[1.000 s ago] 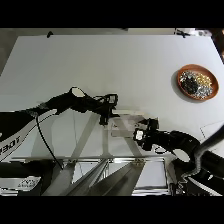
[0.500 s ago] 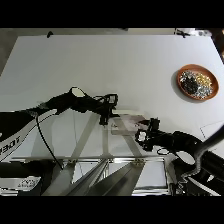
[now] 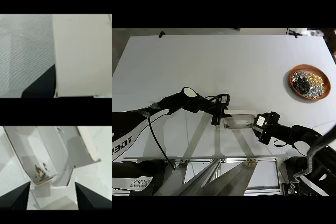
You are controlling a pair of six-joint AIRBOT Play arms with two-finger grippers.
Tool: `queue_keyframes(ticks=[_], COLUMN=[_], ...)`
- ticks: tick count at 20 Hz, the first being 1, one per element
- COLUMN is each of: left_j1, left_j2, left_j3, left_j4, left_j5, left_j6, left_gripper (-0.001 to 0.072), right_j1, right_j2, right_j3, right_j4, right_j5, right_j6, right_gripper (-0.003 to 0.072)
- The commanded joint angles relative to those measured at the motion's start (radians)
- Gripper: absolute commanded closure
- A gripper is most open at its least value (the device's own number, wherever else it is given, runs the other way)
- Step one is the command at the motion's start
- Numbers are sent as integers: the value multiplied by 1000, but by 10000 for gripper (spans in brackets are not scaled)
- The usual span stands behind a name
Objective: Fold the box and place the chain.
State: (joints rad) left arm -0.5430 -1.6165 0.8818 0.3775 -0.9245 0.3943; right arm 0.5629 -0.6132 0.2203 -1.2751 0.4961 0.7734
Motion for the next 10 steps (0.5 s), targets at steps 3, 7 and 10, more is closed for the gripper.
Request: queue_keyframes(ticks=[3, 7, 10], left_j1=[-1, -1, -1], left_j2=[-1, -1, -1], left_j3=[0, 0, 0], left_j4=[0, 0, 0], left_j5=[0, 0, 0], left_j6=[2, 2, 2], left_gripper=[698, 698, 698], right_j1=[-31, -31, -42], right_j2=[-32, -101, -103], right_j3=[10, 19, 26], right_j4=[119, 185, 185], right_j5=[-11, -28, -46], right_j6=[-176, -283, -308], right_gripper=[104, 104, 104])
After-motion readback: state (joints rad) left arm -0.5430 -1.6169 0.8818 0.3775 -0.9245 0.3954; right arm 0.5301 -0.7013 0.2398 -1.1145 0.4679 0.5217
